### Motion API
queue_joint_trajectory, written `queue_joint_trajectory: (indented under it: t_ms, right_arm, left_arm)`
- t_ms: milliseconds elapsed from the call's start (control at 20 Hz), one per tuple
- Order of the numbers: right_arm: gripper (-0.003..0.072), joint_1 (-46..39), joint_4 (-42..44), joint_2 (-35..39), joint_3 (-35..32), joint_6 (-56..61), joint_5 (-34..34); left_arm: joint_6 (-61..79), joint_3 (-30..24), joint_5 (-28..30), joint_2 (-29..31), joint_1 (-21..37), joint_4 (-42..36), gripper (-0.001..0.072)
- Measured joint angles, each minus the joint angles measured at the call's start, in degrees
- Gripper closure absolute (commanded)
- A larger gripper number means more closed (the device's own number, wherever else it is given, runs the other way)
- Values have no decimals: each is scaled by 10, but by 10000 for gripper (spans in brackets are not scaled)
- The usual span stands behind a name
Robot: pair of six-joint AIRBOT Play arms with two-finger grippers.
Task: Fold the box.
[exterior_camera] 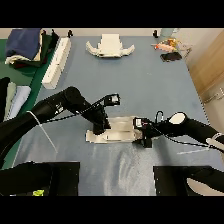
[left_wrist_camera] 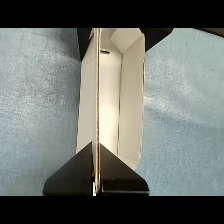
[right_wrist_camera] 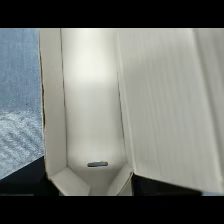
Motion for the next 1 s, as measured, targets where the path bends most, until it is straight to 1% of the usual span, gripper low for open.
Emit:
queue_joint_trajectory:
  t_ms: [1000]
  right_arm:
    - [178,1,-1,3,-1,-2,-9]
  left_arm:
    - [0,0,0,0,0,0,694]
